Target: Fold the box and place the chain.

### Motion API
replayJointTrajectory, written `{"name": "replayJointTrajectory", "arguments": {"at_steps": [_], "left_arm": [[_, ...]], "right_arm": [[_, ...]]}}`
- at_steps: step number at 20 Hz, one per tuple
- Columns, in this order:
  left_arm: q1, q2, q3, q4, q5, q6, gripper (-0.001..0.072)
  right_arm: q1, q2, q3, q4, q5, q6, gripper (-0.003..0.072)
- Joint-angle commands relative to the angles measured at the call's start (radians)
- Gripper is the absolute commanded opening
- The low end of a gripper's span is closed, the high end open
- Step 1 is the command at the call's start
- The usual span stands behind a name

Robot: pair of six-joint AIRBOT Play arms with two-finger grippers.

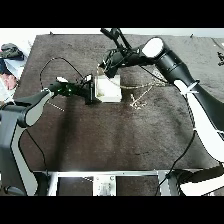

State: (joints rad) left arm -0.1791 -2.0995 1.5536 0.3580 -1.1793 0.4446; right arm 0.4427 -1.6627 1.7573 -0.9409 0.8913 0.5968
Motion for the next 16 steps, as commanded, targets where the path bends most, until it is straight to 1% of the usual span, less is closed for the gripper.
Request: {"name": "replayJointTrajectory", "arguments": {"at_steps": [1, 4, 6, 7, 8, 9, 10, 13, 15, 16], "left_arm": [[0.000, 0.000, 0.001, 0.000, 0.000, 0.000, 0.0477], [0.000, 0.000, 0.001, 0.000, 0.000, 0.000, 0.0478], [0.000, 0.000, 0.000, 0.000, 0.000, 0.000, 0.0477], [0.000, 0.000, 0.000, 0.000, 0.000, 0.000, 0.0477], [0.000, 0.000, 0.000, 0.000, 0.000, 0.000, 0.0478], [0.000, 0.000, 0.000, 0.000, 0.000, 0.000, 0.0477], [0.000, 0.000, 0.000, 0.000, 0.000, 0.000, 0.0478], [0.000, 0.000, 0.001, 0.000, 0.000, 0.000, 0.0478], [0.000, 0.000, 0.001, 0.000, 0.000, 0.000, 0.0477], [0.000, 0.000, 0.000, 0.000, 0.000, 0.000, 0.0477]], "right_arm": [[-0.020, -0.039, 0.005, -0.148, 0.080, 0.149, 0.0011], [-0.053, -0.046, 0.000, -0.148, 0.152, 0.195, 0.0012], [-0.067, -0.052, 0.000, -0.148, 0.157, 0.203, 0.0025], [-0.078, -0.051, 0.000, -0.152, 0.160, 0.224, 0.0295], [-0.094, -0.051, 0.000, -0.151, 0.166, 0.253, 0.0514], [-0.118, -0.051, 0.000, -0.152, 0.188, 0.282, 0.0392], [-0.151, -0.051, 0.000, -0.153, 0.223, 0.321, 0.0325], [-0.282, -0.051, -0.013, -0.159, 0.326, 0.470, 0.0326], [-0.380, -0.051, -0.063, -0.158, 0.333, 0.553, 0.0326], [-0.427, -0.051, -0.108, -0.151, 0.321, 0.588, 0.0326]]}}
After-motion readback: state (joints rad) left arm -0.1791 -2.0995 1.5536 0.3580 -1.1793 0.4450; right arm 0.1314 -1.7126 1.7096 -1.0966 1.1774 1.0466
